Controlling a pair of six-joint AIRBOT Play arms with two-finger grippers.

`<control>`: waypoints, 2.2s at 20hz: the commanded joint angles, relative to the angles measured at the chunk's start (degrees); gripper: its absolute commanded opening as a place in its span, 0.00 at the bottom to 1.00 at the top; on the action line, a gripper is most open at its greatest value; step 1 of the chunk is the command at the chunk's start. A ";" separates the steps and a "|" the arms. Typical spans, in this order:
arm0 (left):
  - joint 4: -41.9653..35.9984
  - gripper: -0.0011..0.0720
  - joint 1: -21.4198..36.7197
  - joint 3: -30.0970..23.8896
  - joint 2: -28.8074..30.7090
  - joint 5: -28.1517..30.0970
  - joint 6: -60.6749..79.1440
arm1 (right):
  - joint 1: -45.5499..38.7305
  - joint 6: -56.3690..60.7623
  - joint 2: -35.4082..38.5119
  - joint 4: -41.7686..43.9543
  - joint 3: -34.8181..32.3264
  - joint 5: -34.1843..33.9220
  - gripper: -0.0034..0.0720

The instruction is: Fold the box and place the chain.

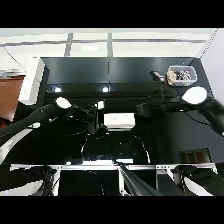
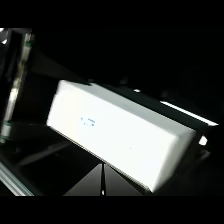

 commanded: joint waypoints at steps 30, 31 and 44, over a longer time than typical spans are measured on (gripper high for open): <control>24.33 0.99 -14.51 21.90 -6.51 -8.31 -41.97 | -4.04 19.23 11.30 -26.80 0.74 10.36 0.07; 24.83 0.99 -15.10 21.90 -6.51 -8.17 -42.91 | -4.04 19.23 11.30 -26.77 0.74 10.36 0.07; 42.53 0.51 -17.92 24.65 -7.69 -9.62 -64.87 | -4.02 19.65 11.32 -26.62 0.74 10.36 0.07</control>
